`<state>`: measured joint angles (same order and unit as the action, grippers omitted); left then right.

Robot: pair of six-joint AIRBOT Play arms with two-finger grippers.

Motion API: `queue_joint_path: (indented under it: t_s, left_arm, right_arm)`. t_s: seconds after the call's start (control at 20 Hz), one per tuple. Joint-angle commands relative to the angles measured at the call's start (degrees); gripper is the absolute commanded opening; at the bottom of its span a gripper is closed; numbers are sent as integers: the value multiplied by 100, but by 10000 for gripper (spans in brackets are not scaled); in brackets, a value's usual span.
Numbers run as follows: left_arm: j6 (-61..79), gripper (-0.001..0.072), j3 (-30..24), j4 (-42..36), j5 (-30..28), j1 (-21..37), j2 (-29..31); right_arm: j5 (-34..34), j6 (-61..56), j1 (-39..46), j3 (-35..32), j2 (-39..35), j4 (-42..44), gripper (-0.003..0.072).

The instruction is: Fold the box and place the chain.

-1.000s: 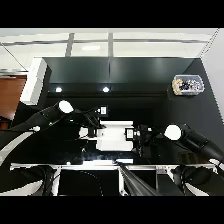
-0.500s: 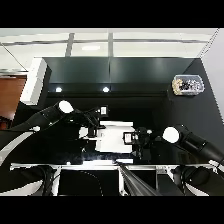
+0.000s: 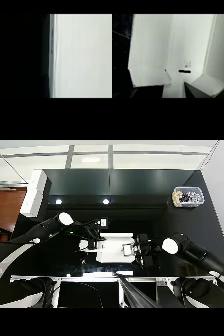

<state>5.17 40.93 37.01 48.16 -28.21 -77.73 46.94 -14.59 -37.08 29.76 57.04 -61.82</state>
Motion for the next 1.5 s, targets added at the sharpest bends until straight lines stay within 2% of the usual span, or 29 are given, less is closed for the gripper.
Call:
queue_joint_path:
  t_s: [0.0,0.15,0.3,0.6,0.7,0.9,1.0,1.1,1.25,1.35,1.45]
  left_arm:
    - [0,25,7,2,7,-2,-4]
    - [0,25,7,2,9,-2,-4]
    - [0,25,7,2,11,-2,-4]
    - [0,25,7,2,9,-2,-4]
    - [0,25,7,2,7,-2,-4]
    - [0,25,7,2,9,-2,-4]
    - [0,25,7,2,9,-2,-4]
    - [-2,25,7,0,13,-2,-4]
    - [0,25,7,2,33,-2,-4]
    - [-2,25,7,2,33,-2,-4]
    - [0,25,7,2,33,-4,-4]
  right_arm:
    - [328,-17,131,219,-9,-114,620]
    - [907,264,125,219,-9,415,620]
    - [920,632,125,216,-9,682,620]
    - [710,632,125,-52,9,994,620]
    - [424,632,44,-258,9,1193,620]
    - [-992,304,-407,-531,9,1233,619]
    - [-1333,-39,-411,-522,2,1233,619]
    - [-1300,-208,-345,-407,-37,1189,619]
    - [-688,-584,109,-50,-131,1187,619]
    - [-389,-525,544,103,-131,1252,620]
    - [-398,-247,837,105,-131,1443,620]
